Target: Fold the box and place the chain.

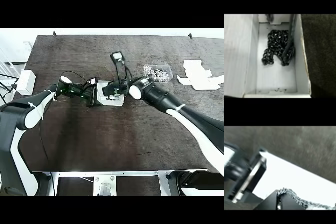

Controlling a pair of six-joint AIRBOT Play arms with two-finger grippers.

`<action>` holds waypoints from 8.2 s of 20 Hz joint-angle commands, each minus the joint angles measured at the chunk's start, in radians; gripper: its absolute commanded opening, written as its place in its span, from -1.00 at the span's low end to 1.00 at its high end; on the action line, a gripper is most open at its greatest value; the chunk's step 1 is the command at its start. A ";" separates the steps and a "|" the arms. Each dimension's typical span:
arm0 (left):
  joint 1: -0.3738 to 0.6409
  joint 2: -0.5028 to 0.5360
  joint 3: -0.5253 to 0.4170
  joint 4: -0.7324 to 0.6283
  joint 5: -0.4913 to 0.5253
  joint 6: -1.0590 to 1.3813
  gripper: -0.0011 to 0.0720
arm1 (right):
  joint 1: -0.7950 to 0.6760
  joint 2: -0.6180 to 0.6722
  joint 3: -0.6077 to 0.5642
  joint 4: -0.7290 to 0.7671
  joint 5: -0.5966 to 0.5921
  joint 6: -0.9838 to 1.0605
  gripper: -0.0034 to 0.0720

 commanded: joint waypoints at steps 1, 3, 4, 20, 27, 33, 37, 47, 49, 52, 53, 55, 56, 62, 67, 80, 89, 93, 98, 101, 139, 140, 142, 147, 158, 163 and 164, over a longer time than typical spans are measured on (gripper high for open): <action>0.001 0.000 0.000 0.000 0.000 0.000 0.33 | -0.004 -0.058 -0.012 0.009 -0.027 -0.001 -0.20; 0.001 0.000 0.000 0.000 0.000 0.000 0.33 | -0.016 -0.014 -0.012 -0.011 -0.009 -0.005 0.44; 0.001 0.000 0.000 0.000 0.000 0.000 0.33 | -0.025 0.021 -0.012 -0.053 0.017 -0.005 0.46; 0.001 0.000 0.000 0.000 0.000 0.000 0.33 | -0.545 -0.258 0.080 0.343 -0.135 -0.259 0.51; 0.001 0.000 0.000 0.000 0.000 0.000 0.33 | -0.546 -0.374 0.220 0.421 -0.079 -0.305 -0.15; 0.001 0.000 0.000 0.000 0.000 0.000 0.33 | -0.542 -0.291 0.224 0.417 -0.019 -0.356 -0.88; 0.001 0.000 0.000 0.000 0.001 0.000 0.33 | -0.482 -0.032 0.224 0.399 0.049 -0.472 -0.88; 0.001 0.000 0.000 0.000 0.000 0.000 0.33 | -0.170 0.440 0.224 -0.017 0.189 -0.301 -0.88; 0.001 0.000 0.000 0.000 0.000 0.000 0.33 | -0.108 0.446 0.224 -0.104 0.256 -0.224 -0.88; 0.001 0.000 0.000 0.000 0.000 0.000 0.33 | -0.048 0.445 0.201 -0.127 0.297 -0.171 -0.88; 0.001 0.000 0.000 0.000 0.000 0.000 0.33 | -0.035 0.444 0.188 -0.131 0.297 -0.156 -0.88; 0.001 0.000 0.000 0.000 0.000 0.000 0.33 | -0.023 0.444 0.151 -0.134 0.296 -0.118 -0.88; 0.001 0.000 0.000 0.000 0.000 0.000 0.33 | -0.021 0.444 0.131 -0.134 0.290 -0.097 -0.88; 0.001 0.000 0.000 0.000 0.000 0.000 0.33 | -0.020 0.422 0.091 -0.134 0.193 -0.074 -0.88; 0.001 0.000 0.000 0.000 0.000 0.000 0.33 | -0.002 0.388 0.074 -0.111 0.171 -0.018 -0.88; 0.001 0.000 0.000 0.000 0.000 0.000 0.33 | 0.013 -0.040 0.058 0.087 0.026 -0.019 -0.88; 0.001 0.000 0.000 0.000 0.000 0.000 0.33 | -0.044 -0.064 0.058 0.048 0.097 -0.031 0.33; 0.001 0.000 0.000 0.000 0.000 0.000 0.33 | -0.142 0.054 0.056 -0.119 0.194 -0.030 0.34; 0.001 0.000 0.000 0.000 0.001 0.000 0.33 | -0.428 0.009 0.000 -0.081 0.060 0.026 0.43; 0.001 0.000 0.000 0.000 0.000 0.000 0.33 | -0.540 -0.122 0.006 0.065 -0.050 0.007 0.48; 0.001 0.000 0.000 0.000 0.000 0.000 0.33 | -0.059 0.415 0.077 0.037 0.248 -0.179 -0.88; 0.001 0.001 0.000 0.000 0.000 0.000 0.33 | -0.055 0.415 0.049 0.038 0.214 -0.154 -0.88; 0.001 0.000 0.000 0.000 0.000 0.000 0.33 | -0.053 0.415 0.005 0.038 0.151 -0.125 -0.88; 0.001 0.000 0.000 0.000 0.000 0.000 0.33 | -0.054 0.380 -0.014 0.037 0.057 -0.105 -0.88; 0.001 0.000 0.000 0.000 0.000 0.000 0.33 | -0.036 0.327 0.003 0.053 -0.107 -0.048 -0.88; 0.001 0.000 0.000 0.000 0.000 0.000 0.33 | -0.037 0.324 0.046 0.037 -0.188 -0.050 -0.88; 0.001 0.000 0.000 0.000 0.000 0.000 0.33 | -0.037 0.324 0.048 0.033 -0.187 -0.049 -0.88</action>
